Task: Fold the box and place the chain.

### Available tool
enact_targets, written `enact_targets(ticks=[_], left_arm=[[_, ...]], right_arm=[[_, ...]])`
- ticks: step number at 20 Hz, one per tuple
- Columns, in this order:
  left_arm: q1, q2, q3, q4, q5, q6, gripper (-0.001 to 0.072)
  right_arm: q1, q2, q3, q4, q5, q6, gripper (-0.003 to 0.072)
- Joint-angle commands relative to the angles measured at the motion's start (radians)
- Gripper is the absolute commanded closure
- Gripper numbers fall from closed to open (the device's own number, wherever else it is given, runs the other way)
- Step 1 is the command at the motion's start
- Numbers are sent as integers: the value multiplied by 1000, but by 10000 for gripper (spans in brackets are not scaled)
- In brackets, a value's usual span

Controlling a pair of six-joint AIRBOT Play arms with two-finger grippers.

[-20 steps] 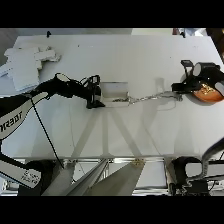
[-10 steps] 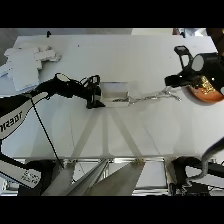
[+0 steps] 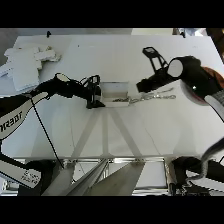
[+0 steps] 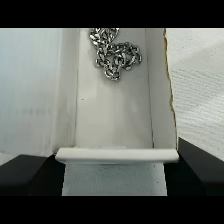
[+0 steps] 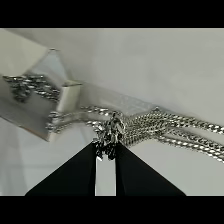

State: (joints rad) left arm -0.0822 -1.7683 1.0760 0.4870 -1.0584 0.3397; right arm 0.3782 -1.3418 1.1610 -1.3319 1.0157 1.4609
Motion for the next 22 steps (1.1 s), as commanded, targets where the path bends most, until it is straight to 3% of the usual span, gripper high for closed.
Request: enact_targets(ticks=[1,5,12,20,21,22], left_arm=[[0,0,0,0,0,0,148],[0,0,0,0,0,0,148],[0,0,0,0,0,0,148],[0,0,0,0,0,0,148],[0,0,0,0,0,0,148],[0,0,0,0,0,0,148]], right_arm=[[77,0,13,156,-71,-34,674],[151,-19,68,178,-114,-61,674],[216,-143,134,332,-92,-161,674],[226,-290,137,255,-142,-149,672],[226,-290,137,233,-134,-149,619],[226,-286,137,229,-122,-150,471]])
